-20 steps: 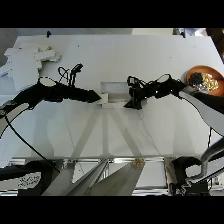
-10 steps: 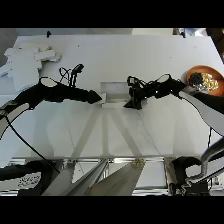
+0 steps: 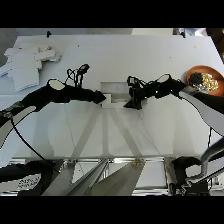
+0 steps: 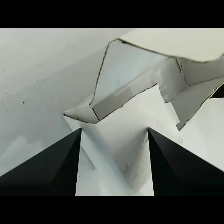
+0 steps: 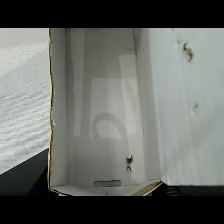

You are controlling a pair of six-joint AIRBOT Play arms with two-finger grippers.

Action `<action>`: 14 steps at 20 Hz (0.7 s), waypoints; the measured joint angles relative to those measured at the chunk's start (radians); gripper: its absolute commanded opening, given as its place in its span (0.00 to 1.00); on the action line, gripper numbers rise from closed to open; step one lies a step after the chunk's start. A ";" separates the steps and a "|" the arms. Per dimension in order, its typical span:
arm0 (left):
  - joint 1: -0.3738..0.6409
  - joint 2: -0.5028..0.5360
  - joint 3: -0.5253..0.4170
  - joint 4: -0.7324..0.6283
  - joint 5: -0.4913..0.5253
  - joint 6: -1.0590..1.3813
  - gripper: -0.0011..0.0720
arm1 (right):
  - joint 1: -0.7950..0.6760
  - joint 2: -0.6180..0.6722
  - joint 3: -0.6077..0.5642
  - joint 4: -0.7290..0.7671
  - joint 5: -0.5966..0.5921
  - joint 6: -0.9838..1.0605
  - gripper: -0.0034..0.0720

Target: Fold the box and place the chain.

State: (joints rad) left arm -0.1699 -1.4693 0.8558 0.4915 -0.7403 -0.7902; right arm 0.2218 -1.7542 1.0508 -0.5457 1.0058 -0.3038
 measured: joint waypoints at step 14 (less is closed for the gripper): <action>-0.005 -0.010 0.000 -0.035 -0.010 -0.026 0.71 | 0.000 0.000 0.000 0.000 0.000 0.000 0.54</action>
State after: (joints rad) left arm -0.1745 -1.4788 0.8558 0.4568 -0.7502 -0.8158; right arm 0.2218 -1.7542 1.0508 -0.5457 1.0058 -0.3035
